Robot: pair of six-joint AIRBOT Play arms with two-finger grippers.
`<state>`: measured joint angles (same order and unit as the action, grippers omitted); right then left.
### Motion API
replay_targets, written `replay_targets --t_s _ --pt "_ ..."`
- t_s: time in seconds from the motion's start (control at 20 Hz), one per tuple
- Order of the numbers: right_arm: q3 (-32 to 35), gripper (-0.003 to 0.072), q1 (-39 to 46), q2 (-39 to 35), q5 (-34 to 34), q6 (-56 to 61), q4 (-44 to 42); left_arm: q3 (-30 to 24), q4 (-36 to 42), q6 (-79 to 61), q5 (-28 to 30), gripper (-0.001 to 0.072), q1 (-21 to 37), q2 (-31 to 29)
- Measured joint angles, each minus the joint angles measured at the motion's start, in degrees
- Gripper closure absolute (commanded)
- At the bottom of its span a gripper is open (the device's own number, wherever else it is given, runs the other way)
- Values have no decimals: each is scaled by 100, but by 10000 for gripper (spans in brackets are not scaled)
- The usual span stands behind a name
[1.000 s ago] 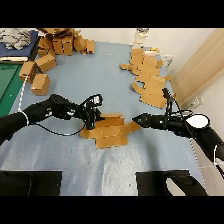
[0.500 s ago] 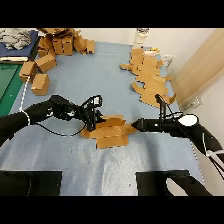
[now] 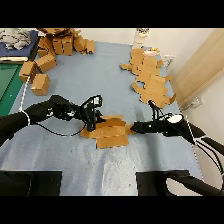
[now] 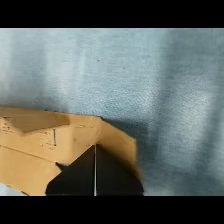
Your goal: Fold the box.
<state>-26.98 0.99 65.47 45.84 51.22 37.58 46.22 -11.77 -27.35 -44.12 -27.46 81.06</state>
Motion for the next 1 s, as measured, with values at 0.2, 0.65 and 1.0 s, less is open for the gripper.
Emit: replay_targets --t_s 0.2,0.65,1.0 --pt "-9 682 0 256 -125 -240 -85 -2 -11 13 -85 697 2 0" --pt "9 682 2 -210 -289 -459 31 11 -28 17 -466 697 -4 2" --pt "9 682 -4 -382 -59 -479 44 118 -39 13 -640 697 2 4"
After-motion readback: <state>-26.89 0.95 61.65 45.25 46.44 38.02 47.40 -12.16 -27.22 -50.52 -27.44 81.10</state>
